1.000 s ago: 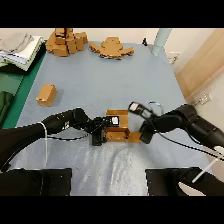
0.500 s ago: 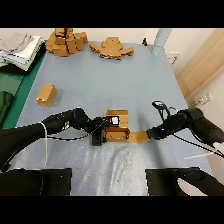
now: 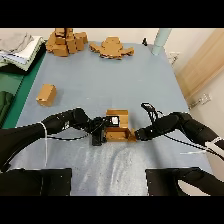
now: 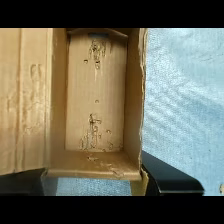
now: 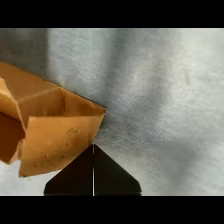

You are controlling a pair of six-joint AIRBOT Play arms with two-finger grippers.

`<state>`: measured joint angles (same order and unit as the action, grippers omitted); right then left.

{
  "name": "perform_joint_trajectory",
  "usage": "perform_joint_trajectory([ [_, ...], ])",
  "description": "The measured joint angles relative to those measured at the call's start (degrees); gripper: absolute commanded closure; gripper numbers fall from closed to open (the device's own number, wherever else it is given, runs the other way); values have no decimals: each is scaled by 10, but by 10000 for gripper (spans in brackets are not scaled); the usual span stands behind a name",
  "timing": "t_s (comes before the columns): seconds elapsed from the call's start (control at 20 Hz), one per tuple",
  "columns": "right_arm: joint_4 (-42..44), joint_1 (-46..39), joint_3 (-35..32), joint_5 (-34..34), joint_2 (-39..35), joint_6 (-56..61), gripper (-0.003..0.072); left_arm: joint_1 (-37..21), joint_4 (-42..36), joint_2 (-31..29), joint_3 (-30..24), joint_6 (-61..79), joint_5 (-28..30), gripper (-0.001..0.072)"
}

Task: Fold the box.

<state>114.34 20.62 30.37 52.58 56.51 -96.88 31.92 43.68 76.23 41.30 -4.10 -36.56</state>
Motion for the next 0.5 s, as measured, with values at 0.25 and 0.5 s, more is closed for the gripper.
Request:
perform_joint_trajectory([
  [0.25,18,5,19,-2,-20,-5,685,0,0,0,0,0,0,187],
  [0.5,29,5,24,14,-42,-5,685,0,0,0,0,0,0,186],
])
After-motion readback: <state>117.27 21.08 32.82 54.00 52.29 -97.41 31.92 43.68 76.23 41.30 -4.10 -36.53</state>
